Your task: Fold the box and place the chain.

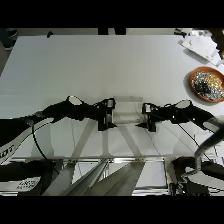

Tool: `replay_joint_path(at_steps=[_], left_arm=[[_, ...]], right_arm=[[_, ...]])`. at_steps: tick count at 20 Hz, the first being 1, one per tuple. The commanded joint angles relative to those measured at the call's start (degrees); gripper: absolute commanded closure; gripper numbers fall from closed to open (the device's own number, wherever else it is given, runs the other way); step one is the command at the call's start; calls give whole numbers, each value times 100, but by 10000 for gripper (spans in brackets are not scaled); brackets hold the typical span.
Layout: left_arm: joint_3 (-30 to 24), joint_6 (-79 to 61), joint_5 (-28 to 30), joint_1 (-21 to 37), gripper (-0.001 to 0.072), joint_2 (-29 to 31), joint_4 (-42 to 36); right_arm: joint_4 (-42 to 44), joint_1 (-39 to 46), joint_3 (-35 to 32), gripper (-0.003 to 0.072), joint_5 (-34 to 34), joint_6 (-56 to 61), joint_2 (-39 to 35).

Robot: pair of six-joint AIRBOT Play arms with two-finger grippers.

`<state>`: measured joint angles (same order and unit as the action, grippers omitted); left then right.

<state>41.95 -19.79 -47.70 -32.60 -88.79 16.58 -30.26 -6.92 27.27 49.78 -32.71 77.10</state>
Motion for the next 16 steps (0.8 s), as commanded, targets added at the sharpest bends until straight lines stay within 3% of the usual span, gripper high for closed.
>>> replay_joint_path(at_steps=[1,2,10,14,16], left_arm=[[-2,-13,33,0,437,0,-4],[-2,-13,35,0,437,0,-7],[-2,-13,33,0,437,0,-4],[-2,-13,33,0,437,0,-7],[-2,-13,31,0,437,0,-4]], right_arm=[[11,-4,0,60,190,-9,-4],[11,-4,0,-8,181,-9,-7],[-114,2,7,-13,98,363,-376],[-1526,2,7,-13,-26,1460,-977],[-1661,2,7,-13,22,1709,-1174]])
